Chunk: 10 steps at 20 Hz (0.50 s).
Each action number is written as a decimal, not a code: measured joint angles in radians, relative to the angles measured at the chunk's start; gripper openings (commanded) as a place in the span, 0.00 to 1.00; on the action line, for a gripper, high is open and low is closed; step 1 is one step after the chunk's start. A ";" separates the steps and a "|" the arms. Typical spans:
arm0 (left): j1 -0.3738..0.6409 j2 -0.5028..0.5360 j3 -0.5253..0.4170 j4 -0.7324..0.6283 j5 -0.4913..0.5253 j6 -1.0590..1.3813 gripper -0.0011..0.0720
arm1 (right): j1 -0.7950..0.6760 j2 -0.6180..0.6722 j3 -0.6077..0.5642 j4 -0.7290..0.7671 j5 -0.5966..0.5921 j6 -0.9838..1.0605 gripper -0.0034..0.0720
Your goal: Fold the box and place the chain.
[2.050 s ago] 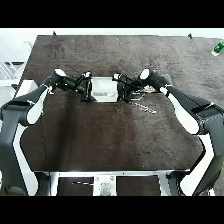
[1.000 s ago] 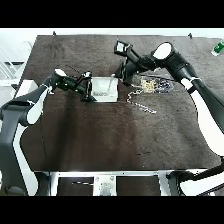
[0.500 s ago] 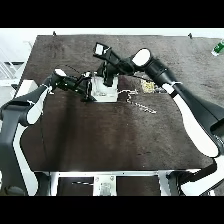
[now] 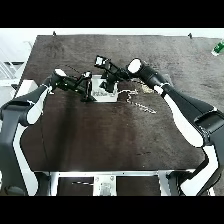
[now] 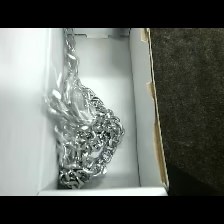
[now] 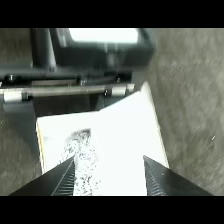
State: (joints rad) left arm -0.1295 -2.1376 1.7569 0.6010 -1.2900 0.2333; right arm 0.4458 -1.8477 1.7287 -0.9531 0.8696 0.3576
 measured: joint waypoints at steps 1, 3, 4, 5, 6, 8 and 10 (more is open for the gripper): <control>0.000 0.000 0.000 0.000 0.000 0.000 0.71 | -0.012 0.001 0.000 -0.002 0.021 0.008 0.69; 0.000 0.000 0.000 0.000 0.000 0.000 0.71 | -0.047 0.014 0.000 -0.006 0.074 0.031 0.69; 0.000 0.000 0.000 0.000 0.000 0.000 0.71 | -0.070 0.023 0.000 -0.005 0.101 0.044 0.69; 0.000 0.000 0.000 0.000 0.000 0.000 0.71 | -0.101 0.032 0.000 -0.007 0.131 0.056 0.69; 0.000 0.000 0.000 0.000 0.000 0.000 0.71 | -0.133 0.038 0.000 -0.008 0.156 0.065 0.69; 0.000 0.000 0.000 0.000 0.000 0.000 0.71 | -0.204 0.047 0.000 -0.015 0.205 0.079 0.72; 0.000 0.000 0.000 0.000 0.000 0.000 0.71 | -0.271 0.049 0.000 -0.045 0.240 0.080 0.72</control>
